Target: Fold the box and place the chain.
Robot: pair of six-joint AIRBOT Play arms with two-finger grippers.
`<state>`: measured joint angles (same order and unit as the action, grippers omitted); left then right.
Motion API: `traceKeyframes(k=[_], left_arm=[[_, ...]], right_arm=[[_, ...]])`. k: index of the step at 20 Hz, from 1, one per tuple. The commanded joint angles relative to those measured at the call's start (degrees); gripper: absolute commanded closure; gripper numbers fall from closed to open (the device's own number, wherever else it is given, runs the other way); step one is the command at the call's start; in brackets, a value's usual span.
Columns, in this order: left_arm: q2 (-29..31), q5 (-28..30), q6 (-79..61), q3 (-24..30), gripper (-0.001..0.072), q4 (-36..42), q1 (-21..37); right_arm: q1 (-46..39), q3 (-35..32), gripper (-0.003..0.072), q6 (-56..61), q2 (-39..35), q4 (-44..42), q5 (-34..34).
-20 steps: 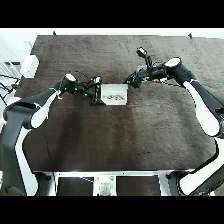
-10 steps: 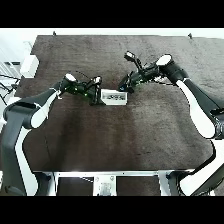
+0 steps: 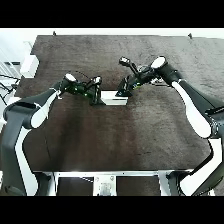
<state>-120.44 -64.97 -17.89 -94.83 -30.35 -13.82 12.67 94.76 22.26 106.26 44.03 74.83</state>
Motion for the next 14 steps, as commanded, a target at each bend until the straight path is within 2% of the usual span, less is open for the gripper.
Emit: traceKeyframes(k=[1, 9, 10, 14], left_arm=[[0.0, 0.0, 0.0, 0.0, 0.0289, 0.0, 0.0], [0.0, 0.0, 0.0, 0.0, 0.029, 0.0, 0.0], [0.0, 0.0, 0.0, 0.0, 0.0289, 0.0, 0.0], [0.0, 0.0, 0.0, 0.0, 0.029, 0.0, 0.0]], right_arm=[[0.7, 0.0, 0.0173, -0.3, 0.9, 1.5, -0.2], [0.9, 0.0, 0.0173, -2.4, 2.0, 3.4, -5.4], [0.9, 0.0, 0.0526, -2.7, 1.6, 3.4, -5.3], [-0.4, -1.2, 0.0526, -4.0, -2.5, 2.0, -3.7]])
